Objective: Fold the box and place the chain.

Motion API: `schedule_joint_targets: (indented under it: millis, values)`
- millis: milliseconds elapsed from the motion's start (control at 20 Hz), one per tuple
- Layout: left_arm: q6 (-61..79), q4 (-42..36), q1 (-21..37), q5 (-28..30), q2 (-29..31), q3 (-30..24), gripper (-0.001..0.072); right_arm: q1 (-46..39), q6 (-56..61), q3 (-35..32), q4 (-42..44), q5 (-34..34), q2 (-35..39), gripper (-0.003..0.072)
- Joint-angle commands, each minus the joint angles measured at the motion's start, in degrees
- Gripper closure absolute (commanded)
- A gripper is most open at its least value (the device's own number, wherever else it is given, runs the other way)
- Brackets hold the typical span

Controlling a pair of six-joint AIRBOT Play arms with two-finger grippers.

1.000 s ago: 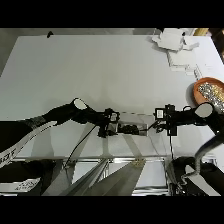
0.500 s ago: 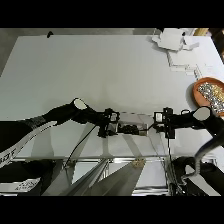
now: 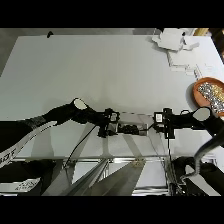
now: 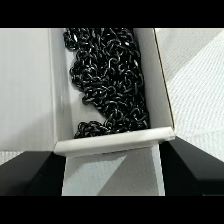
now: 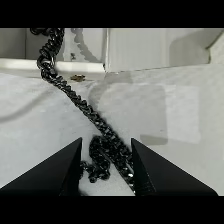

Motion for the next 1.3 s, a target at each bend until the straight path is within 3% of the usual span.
schedule_joint_targets:
  millis: [0,500,600,1100,1150,1250]
  values:
    - [0.0,0.0,0.0,0.0,0.0,0.1,0.0437,0.0,-1.2,0.0,1.8,0.2,0.0,0.0344]
    - [0.0,0.0,0.0,0.0,0.0,0.1,0.0437,0.8,-4.1,-0.5,2.4,-0.9,-2.4,0.0359]
    - [0.0,0.0,0.0,0.0,0.0,0.1,0.0437,0.8,-4.1,-0.5,3.3,-1.6,-3.1,0.0420]
    - [0.0,0.0,0.0,0.0,0.0,0.1,0.0437,3.5,-5.7,-2.3,4.7,-1.9,-3.1,0.0424]
    - [0.0,0.0,0.0,0.0,0.0,0.1,0.0437,3.9,-5.7,-2.3,4.6,-2.5,-3.1,0.0442]
    - [0.0,0.0,0.0,0.0,0.0,0.1,0.0437,3.9,-4.9,-2.3,4.2,-3.1,-2.6,0.0610]
